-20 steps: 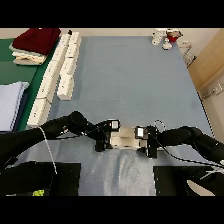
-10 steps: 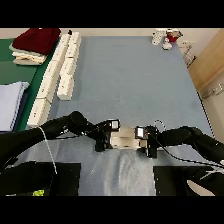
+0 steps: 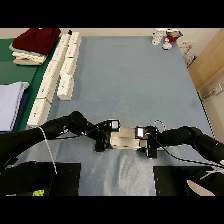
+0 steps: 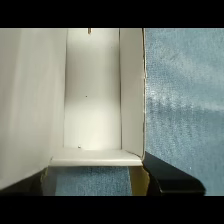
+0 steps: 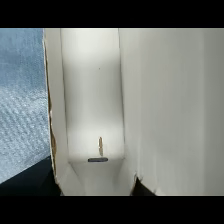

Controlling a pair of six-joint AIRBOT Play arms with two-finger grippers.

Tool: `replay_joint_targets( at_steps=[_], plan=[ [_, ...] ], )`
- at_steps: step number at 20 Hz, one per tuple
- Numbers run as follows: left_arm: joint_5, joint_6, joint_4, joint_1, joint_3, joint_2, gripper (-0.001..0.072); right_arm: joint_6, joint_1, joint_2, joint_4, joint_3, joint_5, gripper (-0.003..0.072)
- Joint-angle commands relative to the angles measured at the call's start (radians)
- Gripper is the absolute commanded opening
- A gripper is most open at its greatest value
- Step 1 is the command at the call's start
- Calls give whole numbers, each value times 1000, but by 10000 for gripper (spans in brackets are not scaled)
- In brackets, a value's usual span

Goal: Fold the box.

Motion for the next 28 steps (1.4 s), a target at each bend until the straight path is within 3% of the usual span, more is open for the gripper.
replay_joint_targets(
  at_steps=[1,18,19,21,25,28],
  plan=[
    [0,0,1,0,0,-1,353,0,0,1,0,0,1,510],
    [0,0,0,0,0,-1,352,1,0,1,1,1,0,510],
    [0,0,0,0,0,-1,352,1,0,1,2,1,0,541],
    [0,0,0,0,0,-1,352,1,0,1,0,1,0,718],
    [0,0,0,0,0,-1,353,27,0,40,-24,1,-1,720],
    [0,0,0,0,0,-1,352,147,-1,111,-138,1,-14,720]
  ],
)
